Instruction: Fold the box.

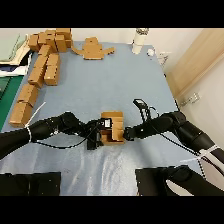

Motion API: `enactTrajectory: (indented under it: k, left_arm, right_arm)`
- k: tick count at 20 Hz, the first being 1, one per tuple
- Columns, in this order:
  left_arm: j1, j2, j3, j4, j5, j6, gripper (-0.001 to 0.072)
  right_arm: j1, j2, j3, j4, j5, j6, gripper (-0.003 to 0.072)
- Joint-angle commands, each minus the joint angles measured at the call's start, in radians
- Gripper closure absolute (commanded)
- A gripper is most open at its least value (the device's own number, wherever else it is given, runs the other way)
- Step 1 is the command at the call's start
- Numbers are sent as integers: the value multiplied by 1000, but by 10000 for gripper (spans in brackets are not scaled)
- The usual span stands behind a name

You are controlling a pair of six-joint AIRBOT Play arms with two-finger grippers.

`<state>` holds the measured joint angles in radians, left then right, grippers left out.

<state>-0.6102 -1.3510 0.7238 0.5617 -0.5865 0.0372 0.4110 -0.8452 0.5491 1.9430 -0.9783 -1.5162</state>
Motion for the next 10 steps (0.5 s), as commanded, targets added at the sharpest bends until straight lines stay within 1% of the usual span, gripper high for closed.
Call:
enactTrajectory:
  k: [1,3,5,6,10]
  left_arm:
    - [1,0,0,-1,2,0,271]
    - [1,0,0,-1,1,0,271]
    - [1,0,0,-1,2,0,271]
    - [1,0,0,-1,1,0,271]
    - [1,0,0,-1,2,-1,271]
  right_arm:
    - [28,-38,13,-10,7,-3,177]
    - [33,-40,19,-75,-16,27,177]
    - [32,-39,21,-175,-65,86,178]
    - [32,-39,23,-203,-85,94,178]
    - [32,-22,58,-210,-103,94,179]
